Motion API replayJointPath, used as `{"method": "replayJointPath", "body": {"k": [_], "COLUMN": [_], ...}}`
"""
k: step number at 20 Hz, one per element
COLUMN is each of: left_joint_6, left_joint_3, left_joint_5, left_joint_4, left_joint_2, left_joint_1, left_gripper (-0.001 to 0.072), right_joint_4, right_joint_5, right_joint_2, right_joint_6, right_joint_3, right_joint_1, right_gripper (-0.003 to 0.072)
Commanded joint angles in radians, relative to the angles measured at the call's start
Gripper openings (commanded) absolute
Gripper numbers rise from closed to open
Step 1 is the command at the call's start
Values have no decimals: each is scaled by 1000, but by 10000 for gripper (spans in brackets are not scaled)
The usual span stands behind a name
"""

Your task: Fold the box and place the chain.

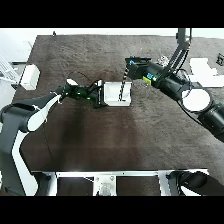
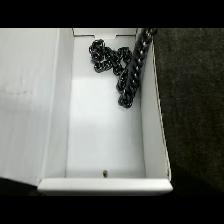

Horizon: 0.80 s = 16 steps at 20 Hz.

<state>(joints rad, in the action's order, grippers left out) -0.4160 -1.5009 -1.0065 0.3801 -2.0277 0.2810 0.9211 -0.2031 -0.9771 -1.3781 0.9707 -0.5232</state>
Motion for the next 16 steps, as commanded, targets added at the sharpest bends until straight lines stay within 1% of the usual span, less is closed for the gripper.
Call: {"method": "replayJointPath", "body": {"k": [1,3,6,9,12,14,16], "left_joint_6": [0,0,0,0,0,0,0], "left_joint_3": [0,0,0,0,0,0,0], "left_joint_5": [0,1,1,1,1,1,1], "left_joint_4": [0,0,0,0,1,0,1], "left_joint_2": [0,0,0,0,0,0,0], "left_joint_1": [-1,-1,-1,-1,-1,-1,-1], "left_gripper": [347,347,347,347,347,347,347], "right_joint_4": [11,11,11,-23,-23,-23,-23], "right_joint_5": [21,33,136,157,259,306,309], "right_joint_2": [0,-11,-65,-149,-227,-282,-343], "right_joint_6": [-18,-18,-18,-19,-22,-35,-59], "right_joint_3": [-44,-77,-136,-139,-139,-139,-139], "right_joint_1": [-8,-8,-11,-26,-79,-93,-92], "right_gripper": [4,4,4,4,4,5,4]}}
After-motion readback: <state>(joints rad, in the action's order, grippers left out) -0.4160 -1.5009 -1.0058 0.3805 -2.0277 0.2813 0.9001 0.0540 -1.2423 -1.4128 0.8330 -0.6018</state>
